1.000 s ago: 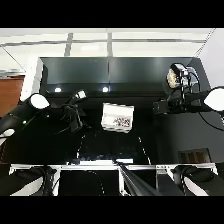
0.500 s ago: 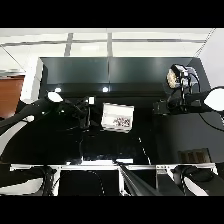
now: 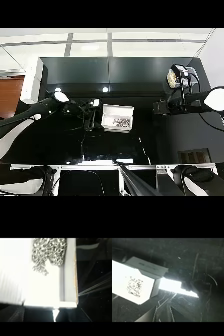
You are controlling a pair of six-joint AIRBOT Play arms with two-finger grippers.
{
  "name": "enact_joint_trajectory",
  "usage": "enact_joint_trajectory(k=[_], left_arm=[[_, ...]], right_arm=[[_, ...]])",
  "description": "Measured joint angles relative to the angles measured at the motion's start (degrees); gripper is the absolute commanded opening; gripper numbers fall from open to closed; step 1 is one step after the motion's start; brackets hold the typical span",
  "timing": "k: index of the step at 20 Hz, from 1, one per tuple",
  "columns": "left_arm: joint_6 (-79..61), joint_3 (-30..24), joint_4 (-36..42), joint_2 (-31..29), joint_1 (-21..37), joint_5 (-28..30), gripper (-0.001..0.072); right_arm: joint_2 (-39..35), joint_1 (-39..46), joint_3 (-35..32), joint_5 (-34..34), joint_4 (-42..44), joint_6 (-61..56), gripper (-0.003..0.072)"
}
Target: Fold the box and place the chain.
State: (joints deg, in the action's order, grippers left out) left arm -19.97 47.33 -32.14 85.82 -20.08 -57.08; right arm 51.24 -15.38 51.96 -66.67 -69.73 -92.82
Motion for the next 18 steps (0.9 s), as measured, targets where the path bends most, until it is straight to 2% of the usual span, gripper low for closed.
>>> enact_joint_trajectory(k=[1,3,5,7,8,9,13,18], left_arm=[[-0.02,0.02,-0.15,0.09,-0.42,0.0,0.0678],[-0.04,0.09,-0.22,0.17,-1.07,-0.2,0.0534],[-0.04,0.13,-0.15,0.22,-1.6,-0.55,0.0504],[0.81,0.13,-0.13,0.22,-1.95,-0.52,0.0504],[1.51,0.13,-0.09,0.22,-2.08,-0.52,0.0504],[2.1,0.13,-0.07,0.22,-2.12,-0.55,0.0503],[3.26,0.13,-0.09,0.22,-2.29,-0.37,0.0503],[3.76,0.13,0.04,0.22,-2.36,1.51,0.0503]], right_arm=[[0.0,0.0,0.0,0.0,-0.02,0.0,0.0209],[0.0,0.0,0.02,0.07,-0.33,0.02,0.0209],[0.0,-0.02,0.0,0.44,-0.81,0.02,0.0209],[0.04,0.0,0.0,2.16,-1.05,0.02,0.0213],[0.17,-0.02,0.0,3.85,-0.98,0.02,0.041],[0.52,0.0,-0.04,5.86,-0.68,0.0,0.0692],[5.44,-0.55,-0.04,14.34,4.04,2.08,0.0698],[15.85,-3.8,-0.04,20.65,13.55,16.98,0.0697]])
